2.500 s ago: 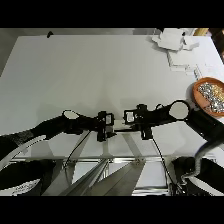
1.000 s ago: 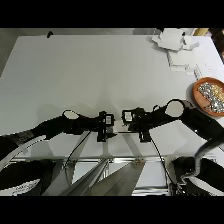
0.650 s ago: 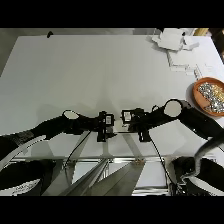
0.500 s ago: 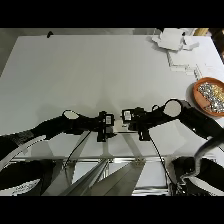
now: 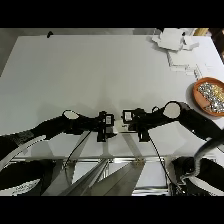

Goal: Fold the box and place the chain.

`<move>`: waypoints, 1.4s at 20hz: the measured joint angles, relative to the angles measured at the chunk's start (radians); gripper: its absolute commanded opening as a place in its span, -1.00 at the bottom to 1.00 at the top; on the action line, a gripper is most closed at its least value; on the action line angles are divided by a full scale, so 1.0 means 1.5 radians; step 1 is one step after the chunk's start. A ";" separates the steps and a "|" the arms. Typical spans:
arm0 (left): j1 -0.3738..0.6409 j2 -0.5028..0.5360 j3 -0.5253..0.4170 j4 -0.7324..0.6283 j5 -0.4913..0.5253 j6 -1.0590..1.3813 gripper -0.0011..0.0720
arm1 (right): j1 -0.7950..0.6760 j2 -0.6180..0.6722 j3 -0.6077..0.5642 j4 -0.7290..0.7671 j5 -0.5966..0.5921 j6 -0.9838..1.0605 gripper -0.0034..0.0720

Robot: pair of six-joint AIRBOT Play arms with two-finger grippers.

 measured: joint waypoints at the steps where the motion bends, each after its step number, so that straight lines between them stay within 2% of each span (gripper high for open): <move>1: 0.000 0.000 0.000 0.000 0.000 0.000 -0.59 | 0.000 0.000 -0.001 -0.001 0.000 0.000 -0.86; 8: 0.000 0.000 0.000 -0.001 -0.001 -0.001 -0.59 | 0.000 0.003 -0.002 -0.001 -0.001 0.021 -0.86; 12: 0.000 0.000 0.000 -0.002 -0.002 -0.002 -0.59 | 0.000 0.051 0.020 -0.009 -0.004 0.108 -0.86; 16: 0.000 0.000 0.000 -0.001 -0.001 -0.002 -0.59 | -0.010 0.135 0.046 -0.167 -0.015 0.318 -0.86; 18: 0.000 0.000 0.000 -0.001 -0.001 -0.001 -0.59 | -0.047 0.156 0.050 -0.252 0.000 0.430 -0.86; 21: 0.000 0.000 0.000 -0.001 -0.001 -0.001 -0.59 | -0.140 0.162 0.042 -0.322 0.050 0.561 -0.86; 25: 0.000 0.000 0.000 -0.001 -0.001 -0.001 -0.59 | -0.246 0.160 0.026 -0.356 0.108 0.662 -0.86; 28: 0.000 0.000 0.000 -0.001 -0.001 -0.001 -0.59 | -0.282 0.160 0.022 -0.363 0.128 0.693 -0.86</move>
